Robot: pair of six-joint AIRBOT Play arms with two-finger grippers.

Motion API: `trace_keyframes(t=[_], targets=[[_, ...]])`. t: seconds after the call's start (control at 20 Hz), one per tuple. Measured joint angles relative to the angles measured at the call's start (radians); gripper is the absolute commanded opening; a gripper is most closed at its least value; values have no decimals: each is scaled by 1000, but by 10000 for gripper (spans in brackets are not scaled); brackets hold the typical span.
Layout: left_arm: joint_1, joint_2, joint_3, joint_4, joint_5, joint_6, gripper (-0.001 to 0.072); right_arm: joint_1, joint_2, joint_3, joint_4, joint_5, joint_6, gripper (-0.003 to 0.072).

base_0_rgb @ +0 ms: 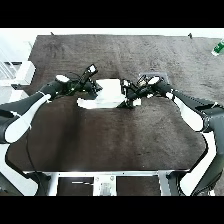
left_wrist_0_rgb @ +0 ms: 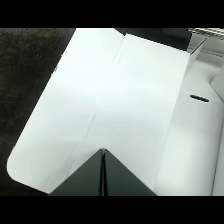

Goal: Fold the box and place the chain.

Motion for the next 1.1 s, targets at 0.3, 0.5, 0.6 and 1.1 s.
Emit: trace_keyframes(t=[0.3, 0.5, 0.6, 1.1], targets=[[-2, -8, 4, 32, 5, -9, 18, 0, 0, 0, 0, 0, 0, 557], [7, -5, 35, 56, -20, -14, 19, 0, 0, 0, 0, 0, 0, 557], [26, 13, 51, 62, -72, -21, 20, 0, 0, 0, 0, -1, 0, 557], [115, 133, 67, 338, -327, -101, 658, 0, 0, 0, 0, 0, 0, 557]])
